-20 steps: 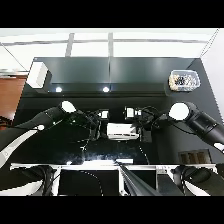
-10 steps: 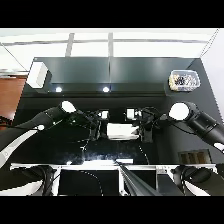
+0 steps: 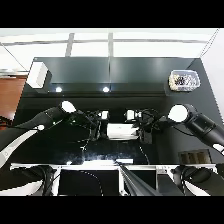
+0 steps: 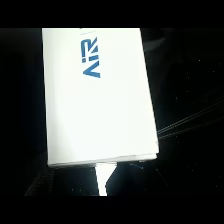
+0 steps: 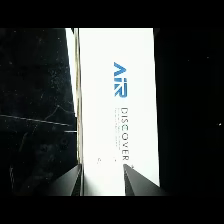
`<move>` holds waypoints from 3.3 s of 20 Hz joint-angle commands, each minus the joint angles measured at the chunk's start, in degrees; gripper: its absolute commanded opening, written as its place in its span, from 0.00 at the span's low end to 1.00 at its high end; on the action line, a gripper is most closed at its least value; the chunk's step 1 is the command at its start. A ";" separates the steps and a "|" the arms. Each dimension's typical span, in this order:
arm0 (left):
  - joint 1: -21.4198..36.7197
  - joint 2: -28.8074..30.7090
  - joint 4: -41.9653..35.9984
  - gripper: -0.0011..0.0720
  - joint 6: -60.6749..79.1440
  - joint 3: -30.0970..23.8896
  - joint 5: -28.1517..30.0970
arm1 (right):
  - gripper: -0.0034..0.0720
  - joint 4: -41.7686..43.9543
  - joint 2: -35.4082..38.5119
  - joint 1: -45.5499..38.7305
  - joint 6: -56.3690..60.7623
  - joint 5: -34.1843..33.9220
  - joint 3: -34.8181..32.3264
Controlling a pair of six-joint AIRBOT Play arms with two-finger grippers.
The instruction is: Fold the box and place the chain.
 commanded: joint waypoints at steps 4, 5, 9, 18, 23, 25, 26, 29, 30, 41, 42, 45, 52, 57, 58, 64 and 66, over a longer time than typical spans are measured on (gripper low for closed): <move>0.02 0.04 -0.02 0.57 -0.07 -0.02 0.04 | 0.47 0.31 0.02 0.04 0.09 -0.94 -0.31; 0.02 0.04 -0.02 0.57 -0.04 -0.02 0.04 | 0.47 0.26 0.02 0.04 1.25 -0.74 -0.17; 0.02 0.04 -0.02 0.56 -0.04 -0.02 0.04 | 0.47 0.26 0.28 -0.13 6.88 1.22 0.79; 0.02 0.04 -0.02 0.57 -0.07 -0.02 0.07 | 0.11 7.45 5.68 -2.25 30.73 3.54 0.79; 0.02 0.04 -0.02 0.56 -0.07 -0.02 0.07 | 0.06 26.45 4.92 -4.31 39.89 -0.85 -8.31; 0.02 0.04 -0.02 0.56 -0.07 -0.02 0.07 | 0.06 32.02 2.84 -4.28 40.11 -2.12 -9.75; 0.02 0.04 -0.02 0.56 -0.04 -0.02 0.07 | 0.06 32.44 1.81 -4.28 41.62 -3.58 -9.90; 0.02 0.04 -0.02 0.57 -0.04 -0.02 0.07 | 0.06 30.93 -1.07 -4.28 43.56 -7.41 -9.97; 0.02 0.04 -0.02 0.57 -0.04 -0.02 0.07 | 0.06 29.88 -2.12 -4.28 44.46 -7.72 -9.97; 0.02 0.04 -0.02 0.57 -0.04 -0.02 0.07 | 0.06 26.16 -4.87 -4.28 45.83 -8.83 -9.97; 0.02 0.04 -0.02 0.57 -0.07 -0.02 0.07 | 0.06 26.43 -4.85 -4.28 45.38 -8.74 -9.94; 0.04 0.04 0.07 0.56 -0.04 -0.02 -0.07 | 0.06 28.17 -3.28 -4.83 42.10 -4.39 -8.00; 0.70 2.32 4.61 0.98 -2.25 0.07 -0.39 | 0.06 14.53 12.28 -18.62 50.97 5.35 2.49; 0.68 9.64 13.25 0.98 -17.05 0.09 -3.28 | 0.06 10.36 18.84 -31.39 51.34 10.29 3.48; 0.63 11.34 14.40 0.98 -23.04 0.09 -3.30 | 0.06 10.43 18.99 -33.38 51.30 11.91 3.48; -5.03 12.24 17.49 0.98 -35.34 5.07 -3.19 | 0.06 7.74 18.99 -34.67 51.01 11.69 3.48; -9.09 10.80 19.69 0.98 -35.91 8.87 -0.94 | 0.06 6.54 18.99 -34.67 50.99 11.72 3.48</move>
